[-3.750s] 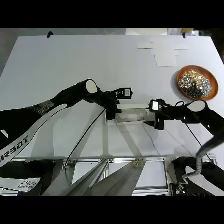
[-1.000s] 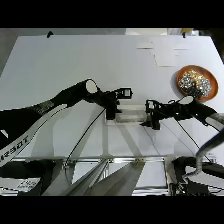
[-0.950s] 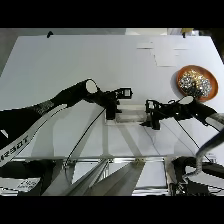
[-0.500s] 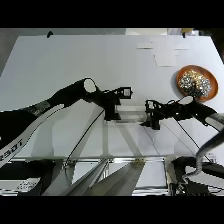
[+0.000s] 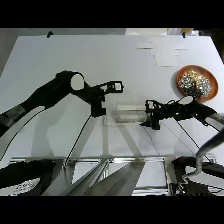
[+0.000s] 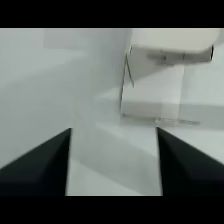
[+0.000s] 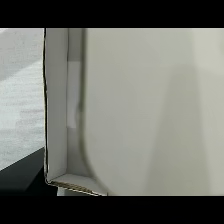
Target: Fold the box and place the chain.
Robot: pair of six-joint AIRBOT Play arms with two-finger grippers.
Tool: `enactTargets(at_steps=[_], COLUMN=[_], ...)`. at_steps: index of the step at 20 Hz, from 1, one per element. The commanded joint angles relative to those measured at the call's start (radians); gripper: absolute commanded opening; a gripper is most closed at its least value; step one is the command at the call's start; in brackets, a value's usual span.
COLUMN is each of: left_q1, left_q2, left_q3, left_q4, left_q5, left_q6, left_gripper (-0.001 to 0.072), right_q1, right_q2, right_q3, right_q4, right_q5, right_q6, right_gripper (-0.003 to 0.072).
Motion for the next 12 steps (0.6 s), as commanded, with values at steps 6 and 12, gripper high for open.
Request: enactTargets(at_steps=[6, 12], left_q1=[-0.144, -0.307], left_q2=[0.076, 0.059], left_q3=[0.0, 0.0], left_q4=[0.023, -0.05], left_q5=[-0.128, 0.328], left_q6=[-0.19, -0.19], left_gripper=[0.0001, 0.0005], right_q1=[0.001, 0.001], right_q2=[0.0, 0.0], right_q3=[0.0, 0.0], right_q4=[0.0, 0.0], right_q5=[0.001, 0.001], right_q6=[-0.001, -0.001], right_gripper=[0.0415, 0.0415])
